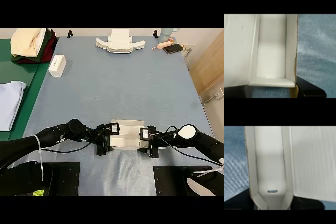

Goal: Fold the box.

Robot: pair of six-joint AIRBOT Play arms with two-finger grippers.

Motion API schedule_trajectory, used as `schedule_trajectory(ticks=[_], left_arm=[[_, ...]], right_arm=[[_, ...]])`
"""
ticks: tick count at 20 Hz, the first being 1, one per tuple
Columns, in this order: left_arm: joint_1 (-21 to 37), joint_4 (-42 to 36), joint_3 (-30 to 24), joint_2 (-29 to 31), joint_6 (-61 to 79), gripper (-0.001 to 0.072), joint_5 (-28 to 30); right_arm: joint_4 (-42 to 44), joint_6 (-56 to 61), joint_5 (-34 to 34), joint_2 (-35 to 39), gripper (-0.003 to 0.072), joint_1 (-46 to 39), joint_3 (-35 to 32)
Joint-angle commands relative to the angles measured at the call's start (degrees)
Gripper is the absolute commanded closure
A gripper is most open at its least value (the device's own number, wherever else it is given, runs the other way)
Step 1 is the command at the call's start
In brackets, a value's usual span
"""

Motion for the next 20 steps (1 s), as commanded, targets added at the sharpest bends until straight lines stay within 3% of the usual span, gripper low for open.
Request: schedule_trajectory(ticks=[1,18,19,20], left_arm=[[0.0,2.2,0.0,-0.1,-0.8,0.0287,-1.5],[0.0,1.9,0.0,0.0,-0.9,0.0286,-1.5],[0.0,1.9,0.0,0.0,-0.9,0.0285,-1.5],[0.0,1.9,0.0,-0.1,-0.9,0.0286,-1.5]], right_arm=[[0.0,0.0,0.1,0.0,0.019,0.0,0.0],[0.0,0.0,0.1,0.0,0.0189,0.0,0.0],[0.0,0.0,-0.1,0.0,0.0175,0.0,0.0],[0.9,0.7,-0.1,0.0,-0.0034,0.0,0.0]])
